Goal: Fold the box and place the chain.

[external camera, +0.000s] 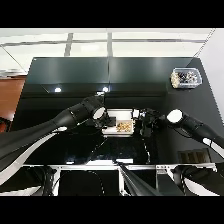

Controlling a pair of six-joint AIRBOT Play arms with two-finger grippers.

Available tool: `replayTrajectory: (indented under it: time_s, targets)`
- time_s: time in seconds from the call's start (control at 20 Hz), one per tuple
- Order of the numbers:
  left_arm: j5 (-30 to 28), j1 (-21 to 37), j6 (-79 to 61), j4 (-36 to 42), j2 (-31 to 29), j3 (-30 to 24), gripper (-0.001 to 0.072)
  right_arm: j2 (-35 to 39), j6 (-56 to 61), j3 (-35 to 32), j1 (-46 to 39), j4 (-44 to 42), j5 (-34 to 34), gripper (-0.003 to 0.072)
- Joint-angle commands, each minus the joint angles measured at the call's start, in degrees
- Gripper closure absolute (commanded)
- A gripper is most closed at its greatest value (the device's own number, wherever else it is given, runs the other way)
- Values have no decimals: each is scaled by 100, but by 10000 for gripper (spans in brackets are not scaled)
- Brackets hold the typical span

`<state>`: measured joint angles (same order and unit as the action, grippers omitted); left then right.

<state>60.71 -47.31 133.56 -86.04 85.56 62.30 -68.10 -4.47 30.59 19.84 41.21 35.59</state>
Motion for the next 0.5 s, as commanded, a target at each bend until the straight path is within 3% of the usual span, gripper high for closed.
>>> replayTrajectory:
  time_s: [0.0,0.25,0.3,0.35,0.45]
  targets:
    - [0,2,-2,0,0,4,682,-136,-188,24,4,-208,-111,-13]
    - [0,2,-2,0,0,4,682,-245,-188,24,26,-221,-210,-11]
    - [-2,2,-2,0,0,4,681,-245,-188,24,26,-219,-225,65]
    - [-4,2,-2,0,0,4,682,-245,-181,24,26,-221,-221,207]
    - [-4,2,-2,0,0,4,682,-245,-177,24,26,-221,-214,410]
